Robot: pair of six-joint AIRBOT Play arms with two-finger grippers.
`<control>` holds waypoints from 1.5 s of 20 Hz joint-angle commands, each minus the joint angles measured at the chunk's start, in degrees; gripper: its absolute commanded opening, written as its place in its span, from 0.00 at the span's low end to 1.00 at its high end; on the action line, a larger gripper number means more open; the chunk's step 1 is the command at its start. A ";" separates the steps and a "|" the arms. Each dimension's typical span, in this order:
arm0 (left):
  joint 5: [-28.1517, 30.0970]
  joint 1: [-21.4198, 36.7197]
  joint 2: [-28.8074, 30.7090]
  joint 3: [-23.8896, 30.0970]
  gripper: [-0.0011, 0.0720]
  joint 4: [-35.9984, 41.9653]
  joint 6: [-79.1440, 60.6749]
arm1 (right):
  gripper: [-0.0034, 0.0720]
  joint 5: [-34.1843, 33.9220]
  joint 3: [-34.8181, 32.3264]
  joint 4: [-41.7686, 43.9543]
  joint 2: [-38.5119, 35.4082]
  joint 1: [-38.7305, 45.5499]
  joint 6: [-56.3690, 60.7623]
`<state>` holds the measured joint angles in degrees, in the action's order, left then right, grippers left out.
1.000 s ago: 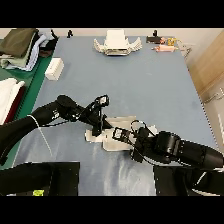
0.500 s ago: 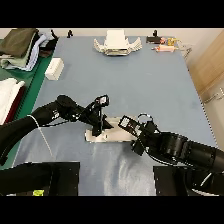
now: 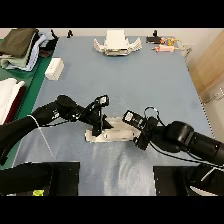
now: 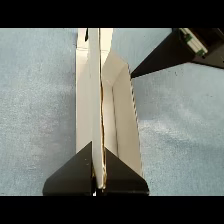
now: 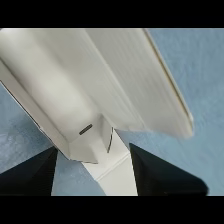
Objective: Fold the box.
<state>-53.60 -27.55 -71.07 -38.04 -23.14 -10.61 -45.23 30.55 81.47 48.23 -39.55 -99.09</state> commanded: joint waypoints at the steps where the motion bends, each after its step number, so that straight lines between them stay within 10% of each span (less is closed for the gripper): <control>1: 0.02 0.02 0.04 0.02 0.03 -0.02 -0.02 | 1.00 1.68 -0.02 28.00 0.35 13.07 -40.33; 9: 0.00 0.02 0.07 0.02 0.03 -0.02 -0.02 | 1.00 -2.19 0.46 43.93 9.60 22.47 -71.04; 30: 0.02 0.02 0.07 0.02 0.03 -0.02 -0.02 | 1.00 -6.38 0.92 44.28 14.91 22.47 -66.34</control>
